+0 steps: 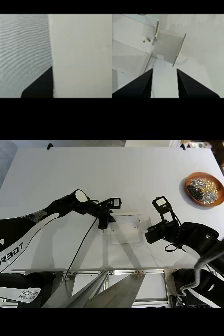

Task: Fold the box and place the chain.

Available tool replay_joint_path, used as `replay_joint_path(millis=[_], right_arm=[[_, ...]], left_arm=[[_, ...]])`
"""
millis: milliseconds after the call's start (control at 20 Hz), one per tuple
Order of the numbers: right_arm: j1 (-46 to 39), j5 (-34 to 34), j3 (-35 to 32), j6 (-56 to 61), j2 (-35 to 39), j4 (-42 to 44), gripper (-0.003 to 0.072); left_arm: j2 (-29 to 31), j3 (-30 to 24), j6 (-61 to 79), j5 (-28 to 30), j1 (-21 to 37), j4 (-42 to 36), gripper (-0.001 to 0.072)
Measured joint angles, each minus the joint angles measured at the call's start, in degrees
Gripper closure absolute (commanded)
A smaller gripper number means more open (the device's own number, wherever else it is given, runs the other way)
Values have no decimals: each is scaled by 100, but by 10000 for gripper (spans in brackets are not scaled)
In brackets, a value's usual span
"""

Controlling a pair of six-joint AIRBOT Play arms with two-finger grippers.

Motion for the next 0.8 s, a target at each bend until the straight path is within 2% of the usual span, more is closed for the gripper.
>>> replay_joint_path(millis=[500,550,650,750,800], right_arm=[[0,2,0,0,0,0,348],[0,2,0,-9,0,9,369],[0,-15,0,-120,0,55,544],[0,-96,0,-417,0,195,656],[0,-146,0,-671,0,328,663]], left_arm=[[-37,0,-24,-92,0,59,698],[-39,0,-26,-109,0,59,698],[-39,-4,-31,-170,-2,61,698],[-42,-4,-37,-192,-2,68,698],[-42,-4,-37,-197,-4,70,698]])
